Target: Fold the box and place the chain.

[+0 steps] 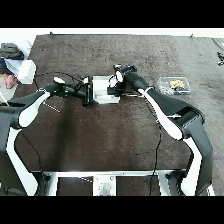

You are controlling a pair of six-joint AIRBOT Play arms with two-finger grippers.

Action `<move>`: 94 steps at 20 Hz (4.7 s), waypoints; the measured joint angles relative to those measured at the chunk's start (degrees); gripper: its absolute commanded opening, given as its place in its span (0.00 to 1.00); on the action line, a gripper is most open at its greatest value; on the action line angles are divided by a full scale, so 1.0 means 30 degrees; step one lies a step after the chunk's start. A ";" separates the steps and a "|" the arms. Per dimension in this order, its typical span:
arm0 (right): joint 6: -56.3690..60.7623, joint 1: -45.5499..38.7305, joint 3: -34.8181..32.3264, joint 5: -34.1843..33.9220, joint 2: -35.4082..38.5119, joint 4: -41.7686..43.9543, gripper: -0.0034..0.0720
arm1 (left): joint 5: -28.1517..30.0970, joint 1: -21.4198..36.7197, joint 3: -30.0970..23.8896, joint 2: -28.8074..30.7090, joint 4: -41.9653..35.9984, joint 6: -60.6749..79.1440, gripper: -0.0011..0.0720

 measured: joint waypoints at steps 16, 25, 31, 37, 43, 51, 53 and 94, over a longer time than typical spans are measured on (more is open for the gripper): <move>-0.2353 0.0029 0.0015 0.0510 0.2608 0.0015 0.44 | -0.0022 0.0022 0.0007 0.0007 0.0058 0.0015 0.50; -0.5413 -0.2375 -0.6288 -0.3825 0.8859 -0.0503 0.44 | -0.0015 0.0022 0.0015 0.0007 0.0051 0.0000 0.50; -0.6674 -0.7570 -0.9770 -0.6783 1.0768 0.0488 0.41 | -0.0007 0.0022 0.0015 0.0007 0.0044 0.0000 0.50; -0.9479 -1.1526 -0.9573 -0.6965 0.9005 0.3235 0.41 | 0.0000 0.0022 0.0015 0.0007 0.0044 -0.0007 0.50; -1.0987 -1.2473 -0.7053 -0.4707 0.5967 0.4218 0.41 | 0.0007 0.0022 0.0007 0.0007 0.0036 -0.0007 0.50; -1.1511 -1.2648 -0.6368 -0.3475 0.4619 0.4350 0.34 | 0.0015 0.0022 0.0015 0.0007 0.0036 -0.0007 0.50; -1.1533 -1.2662 -0.6324 -0.3468 0.4481 0.4364 0.34 | 0.0015 0.0022 0.0007 0.0007 0.0036 -0.0007 0.50; -1.5212 -0.0627 -0.5311 -1.0178 1.5045 0.8801 0.03 | 0.0036 0.0022 0.0015 0.0007 0.0007 0.0000 0.50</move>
